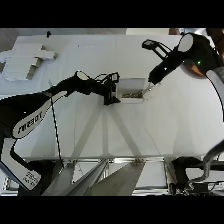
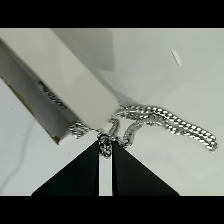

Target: Fold the box and place the chain.

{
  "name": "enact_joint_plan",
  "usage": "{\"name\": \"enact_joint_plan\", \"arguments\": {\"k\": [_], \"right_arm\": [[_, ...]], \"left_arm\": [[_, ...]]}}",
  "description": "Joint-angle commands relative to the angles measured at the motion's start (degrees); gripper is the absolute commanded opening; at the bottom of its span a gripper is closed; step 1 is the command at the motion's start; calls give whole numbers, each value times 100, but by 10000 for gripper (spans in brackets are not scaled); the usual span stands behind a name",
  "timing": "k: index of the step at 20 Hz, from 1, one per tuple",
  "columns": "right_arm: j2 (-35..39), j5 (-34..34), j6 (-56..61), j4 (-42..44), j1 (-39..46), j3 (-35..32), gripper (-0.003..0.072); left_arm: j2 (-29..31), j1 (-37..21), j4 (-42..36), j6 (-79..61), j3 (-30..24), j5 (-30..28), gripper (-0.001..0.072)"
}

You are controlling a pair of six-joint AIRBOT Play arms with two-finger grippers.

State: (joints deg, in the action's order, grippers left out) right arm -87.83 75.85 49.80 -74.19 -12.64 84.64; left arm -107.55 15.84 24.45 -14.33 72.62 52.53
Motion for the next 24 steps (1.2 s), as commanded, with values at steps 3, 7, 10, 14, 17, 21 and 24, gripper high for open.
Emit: {"name": "enact_joint_plan", "arguments": {"k": [3, 7, 10, 14, 17, 21, 24], "right_arm": [[138, -319, -210, 212, -868, 13, 17], [136, -706, -234, 348, -1528, 13, 16], [0, -743, -229, 343, -1777, 13, 16], [-428, -739, 291, -166, -1775, 13, 19], [-481, -815, 614, -400, -1757, 13, 280], [-339, -815, 640, -391, -1714, 13, 293], [28, -828, 632, -354, -1342, 13, 294]], "left_arm": [[0, -2, 2, 0, 2, -2, 280], [0, -2, 2, -2, 2, -2, 280], [0, -2, 2, 0, 2, -2, 280], [0, -2, 2, 0, 2, -2, 280], [0, -2, 2, 0, 2, -2, 280], [0, -2, 2, 0, 2, -2, 280], [0, -2, 2, 0, 2, -2, 280]]}}
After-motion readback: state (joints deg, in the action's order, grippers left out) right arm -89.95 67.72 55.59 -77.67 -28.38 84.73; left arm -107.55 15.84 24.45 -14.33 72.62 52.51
